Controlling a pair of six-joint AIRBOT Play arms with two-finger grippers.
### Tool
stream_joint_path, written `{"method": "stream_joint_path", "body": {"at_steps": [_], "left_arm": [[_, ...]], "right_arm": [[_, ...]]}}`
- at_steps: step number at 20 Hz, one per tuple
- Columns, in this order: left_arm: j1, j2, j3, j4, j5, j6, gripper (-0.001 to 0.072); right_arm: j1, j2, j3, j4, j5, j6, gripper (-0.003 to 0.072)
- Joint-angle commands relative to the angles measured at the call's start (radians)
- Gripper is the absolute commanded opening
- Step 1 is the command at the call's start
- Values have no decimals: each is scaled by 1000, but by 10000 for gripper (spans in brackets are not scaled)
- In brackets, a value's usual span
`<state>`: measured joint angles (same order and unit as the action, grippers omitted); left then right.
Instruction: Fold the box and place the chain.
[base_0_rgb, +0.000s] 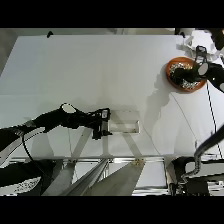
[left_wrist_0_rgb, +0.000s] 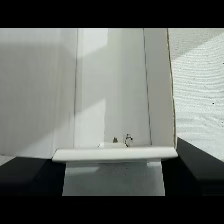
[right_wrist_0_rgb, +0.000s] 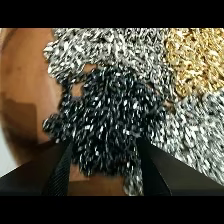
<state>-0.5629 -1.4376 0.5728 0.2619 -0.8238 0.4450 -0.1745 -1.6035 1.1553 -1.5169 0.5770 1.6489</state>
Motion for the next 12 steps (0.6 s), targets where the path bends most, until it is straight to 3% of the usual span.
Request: {"method": "stream_joint_path", "body": {"at_steps": [1,3,4,6,7,12], "left_arm": [[0,0,1,0,0,0,132],[0,0,1,0,0,0,132],[0,0,1,0,0,0,132],[0,0,1,0,0,0,132],[0,0,1,0,0,0,132],[0,0,1,0,0,0,132]], "right_arm": [[-1,-51,19,26,-26,3,419],[-1,-68,19,26,-16,3,410],[-1,-71,19,26,-8,3,346],[-1,-62,19,26,-6,2,40],[-1,-50,19,26,-10,2,13],[-2,42,19,20,-14,-14,13]]}}
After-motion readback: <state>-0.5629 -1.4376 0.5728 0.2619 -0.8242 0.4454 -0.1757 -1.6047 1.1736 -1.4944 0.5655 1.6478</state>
